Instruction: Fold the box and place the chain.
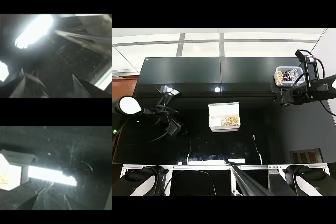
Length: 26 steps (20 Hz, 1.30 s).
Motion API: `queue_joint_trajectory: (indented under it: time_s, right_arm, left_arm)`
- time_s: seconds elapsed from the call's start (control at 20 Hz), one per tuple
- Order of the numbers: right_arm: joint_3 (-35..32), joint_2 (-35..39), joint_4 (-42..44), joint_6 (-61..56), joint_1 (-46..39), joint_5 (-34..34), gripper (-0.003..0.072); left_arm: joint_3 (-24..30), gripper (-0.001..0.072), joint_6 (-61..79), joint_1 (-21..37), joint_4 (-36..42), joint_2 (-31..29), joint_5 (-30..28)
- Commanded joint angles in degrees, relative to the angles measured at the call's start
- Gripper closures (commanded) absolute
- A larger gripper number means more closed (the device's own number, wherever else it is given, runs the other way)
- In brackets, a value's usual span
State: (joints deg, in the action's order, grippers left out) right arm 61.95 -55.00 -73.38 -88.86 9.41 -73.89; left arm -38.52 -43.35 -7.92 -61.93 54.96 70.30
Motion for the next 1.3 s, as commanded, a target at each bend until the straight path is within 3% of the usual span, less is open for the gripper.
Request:
queue_joint_trajectory:
  time_s: [0.0,0.3,0.5,0.7,0.95,1.25]
  right_arm:
    - [-0.02,-0.02,-0.79,-0.07,-0.02,0.15,0.0308]
    - [-0.02,-0.02,-0.72,-0.31,0.0,0.76,0.0308]
    - [-0.02,-0.04,-0.57,-0.76,0.0,1.05,0.0308]
    - [-0.02,-0.04,-0.59,-0.74,0.0,1.6,0.0308]
    - [-0.02,-0.04,-0.55,-0.74,0.0,3.45,0.0308]
    - [-0.02,-0.04,-0.57,-0.74,0.0,3.61,0.0308]
  left_arm:
    - [2.38,-0.0003,28.74,-0.46,8.68,1.27,-7.78]
    - [2.29,-0.0002,46.51,-4.28,11.69,5.09,-15.61]
    - [0.15,-0.0002,48.15,-6.29,13.64,13.57,-15.93]
    - [-0.35,-0.0002,52.78,-10.19,18.73,17.64,-17.35]
    - [-0.37,-0.0002,54.62,-12.04,24.87,20.26,-19.1]
    - [-0.39,-0.0002,56.33,-12.55,25.42,20.92,-20.48]
